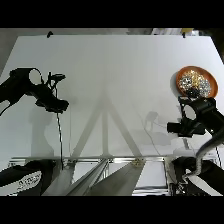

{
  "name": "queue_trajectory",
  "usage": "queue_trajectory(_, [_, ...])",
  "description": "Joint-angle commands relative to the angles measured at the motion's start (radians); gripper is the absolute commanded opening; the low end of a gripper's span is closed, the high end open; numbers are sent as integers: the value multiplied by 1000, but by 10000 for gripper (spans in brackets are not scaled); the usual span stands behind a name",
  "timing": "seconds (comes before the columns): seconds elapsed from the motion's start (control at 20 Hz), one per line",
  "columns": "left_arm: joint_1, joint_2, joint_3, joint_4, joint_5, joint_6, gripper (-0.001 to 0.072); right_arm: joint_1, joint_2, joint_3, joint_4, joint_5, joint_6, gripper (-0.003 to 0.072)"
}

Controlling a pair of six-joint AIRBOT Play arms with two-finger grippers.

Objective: Fold the box and place the chain.

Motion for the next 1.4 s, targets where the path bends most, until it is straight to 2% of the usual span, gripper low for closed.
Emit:
queue_trajectory(0.0, [1, 1, 0, 0, 0, 0, 10, 0, -1, 1, 0, 0, 0, 20])
queue_trajectory(0.25, [1, 1, 0, 0, 0, 0, 10, 0, -1, 1, -8, -10, 0, 20])
queue_trajectory(0.45, [1, 1, 0, 0, 0, 0, 10, -1, -1, 8, -66, -137, -60, 18])
queue_trajectory(0.55, [1, 1, 0, 0, 0, 0, 10, -3, 0, 70, -161, -104, -152, 16])
queue_trajectory(0.65, [1, 1, 0, 0, 0, 0, 10, -48, 0, 206, -229, 15, -265, 15])
queue_trajectory(0.75, [1, 1, 0, 0, 0, 0, 10, -137, 0, 355, -242, 74, -359, 15])
queue_trajectory(0.85, [1, 1, 0, 0, 0, 0, 10, -278, 0, 483, -242, 63, -446, 15])
queue_trajectory(0.95, [1, 1, 0, 0, 0, 0, 10, -436, 0, 530, -246, 23, -549, 17])
queue_trajectory(1.1, [1, 1, 0, 0, 0, 0, 10, -696, -18, 529, -227, -40, -590, 20])
queue_trajectory(1.15, [1, 1, 0, 0, 0, 0, 10, -771, -34, 529, -210, -70, -600, 96])
queue_trajectory(1.2, [1, 1, 0, 0, 0, 0, 10, -846, -59, 529, -181, -88, -605, 358])
queue_trajectory(1.25, [1, 1, 0, 0, 0, 0, 10, -912, -92, 529, -124, -91, -632, 520])
queue_trajectory(1.35, [1, 1, 0, 0, 0, 0, 10, -1031, -176, 529, 14, -66, -732, 521])
